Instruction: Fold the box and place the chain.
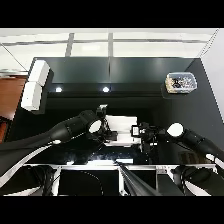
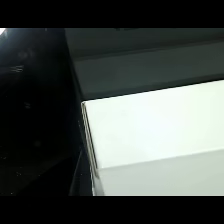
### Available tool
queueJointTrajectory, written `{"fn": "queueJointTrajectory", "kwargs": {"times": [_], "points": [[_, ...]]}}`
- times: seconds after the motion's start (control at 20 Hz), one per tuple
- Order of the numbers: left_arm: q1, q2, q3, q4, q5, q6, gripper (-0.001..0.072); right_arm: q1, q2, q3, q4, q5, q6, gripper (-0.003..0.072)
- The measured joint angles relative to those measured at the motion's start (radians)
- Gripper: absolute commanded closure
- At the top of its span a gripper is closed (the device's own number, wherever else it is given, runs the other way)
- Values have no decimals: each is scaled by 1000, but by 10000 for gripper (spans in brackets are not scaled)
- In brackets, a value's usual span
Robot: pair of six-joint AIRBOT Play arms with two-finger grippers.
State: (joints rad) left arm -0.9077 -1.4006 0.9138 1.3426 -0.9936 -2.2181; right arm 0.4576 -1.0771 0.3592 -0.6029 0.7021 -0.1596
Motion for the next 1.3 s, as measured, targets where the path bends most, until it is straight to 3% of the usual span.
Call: {"fn": "queueJointTrajectory", "kwargs": {"times": [0.25,0.3,0.35,0.6,0.65,0.7,0.75,1.3], "points": [[0,-16,31,8,-29,-14,495,0,0,0,0,0,0,378],[0,-17,33,9,-31,-19,608,0,0,0,0,0,0,378],[0,-18,35,11,-40,-26,625,0,0,0,0,0,0,378],[0,-19,39,11,-44,-50,623,0,0,0,1,0,3,378],[0,-19,39,11,-47,-52,541,0,0,0,1,0,2,378],[0,-19,39,9,-49,-51,362,0,0,0,-2,0,-4,378],[0,-19,39,6,-57,-52,282,0,0,0,-2,0,-4,378],[-30,-41,78,77,-93,-63,338,0,0,0,0,0,0,378]]}}
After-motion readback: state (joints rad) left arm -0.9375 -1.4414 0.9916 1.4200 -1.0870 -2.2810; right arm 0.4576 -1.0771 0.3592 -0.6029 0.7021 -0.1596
